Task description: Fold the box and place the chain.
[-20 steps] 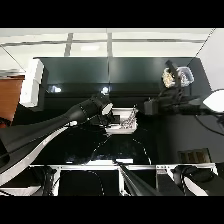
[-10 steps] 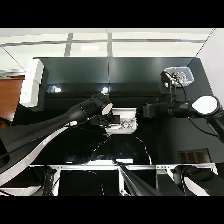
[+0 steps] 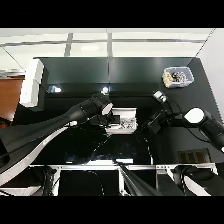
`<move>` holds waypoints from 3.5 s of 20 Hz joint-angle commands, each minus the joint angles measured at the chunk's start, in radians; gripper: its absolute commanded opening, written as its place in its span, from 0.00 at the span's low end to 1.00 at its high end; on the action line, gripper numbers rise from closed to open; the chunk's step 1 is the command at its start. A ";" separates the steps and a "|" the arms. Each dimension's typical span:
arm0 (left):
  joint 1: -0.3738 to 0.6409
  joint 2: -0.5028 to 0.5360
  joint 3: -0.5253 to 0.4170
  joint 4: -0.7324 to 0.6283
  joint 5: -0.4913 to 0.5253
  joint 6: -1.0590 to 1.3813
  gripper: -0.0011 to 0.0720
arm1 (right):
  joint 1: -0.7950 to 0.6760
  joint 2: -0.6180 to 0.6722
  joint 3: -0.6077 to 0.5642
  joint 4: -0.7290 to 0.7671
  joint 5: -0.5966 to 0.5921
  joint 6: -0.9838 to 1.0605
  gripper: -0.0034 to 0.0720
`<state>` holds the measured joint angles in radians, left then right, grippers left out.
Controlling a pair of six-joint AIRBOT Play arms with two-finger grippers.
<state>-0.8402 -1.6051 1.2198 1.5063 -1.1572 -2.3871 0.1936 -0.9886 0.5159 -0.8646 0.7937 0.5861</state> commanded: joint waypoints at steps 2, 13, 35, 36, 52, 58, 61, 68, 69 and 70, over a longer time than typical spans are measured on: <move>-0.001 0.000 0.000 0.000 0.001 0.000 0.05 | 0.010 -0.102 -0.028 0.169 -0.046 -0.583 0.95; -0.001 0.000 0.000 0.000 0.000 0.000 0.05 | 0.041 -0.198 -0.028 0.296 -0.099 -0.816 0.76; -0.001 0.000 0.000 0.000 0.000 0.000 0.05 | -0.024 0.220 0.054 0.216 0.059 0.016 0.07; -0.001 0.000 0.000 0.000 0.000 0.000 0.05 | -0.024 0.221 0.058 0.342 0.069 0.024 0.07; 0.000 0.000 0.000 -0.001 0.028 0.001 0.05 | -0.092 0.215 0.056 0.183 0.090 0.171 0.55; -0.014 0.048 0.039 0.040 -0.007 0.059 0.80 | -0.092 0.216 0.056 0.173 0.162 0.173 0.55; -0.031 0.161 0.037 0.093 -0.049 0.192 0.80 | -0.092 0.216 0.056 0.171 0.162 0.173 0.55; 0.200 0.518 -0.305 0.101 -0.117 0.395 0.80 | -0.092 0.216 0.056 0.149 0.166 0.174 0.55; 0.274 0.564 -0.380 0.010 -0.060 0.455 0.80 | -0.092 0.215 0.056 0.149 0.165 0.179 0.55; 0.354 0.598 -0.453 -0.132 0.021 0.575 0.80 | -0.092 0.216 0.056 0.149 0.164 0.181 0.55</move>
<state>-0.6533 -1.1301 0.9463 1.5826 -1.2510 -2.0033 0.1013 -0.7738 0.5713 -0.7097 0.9558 0.7605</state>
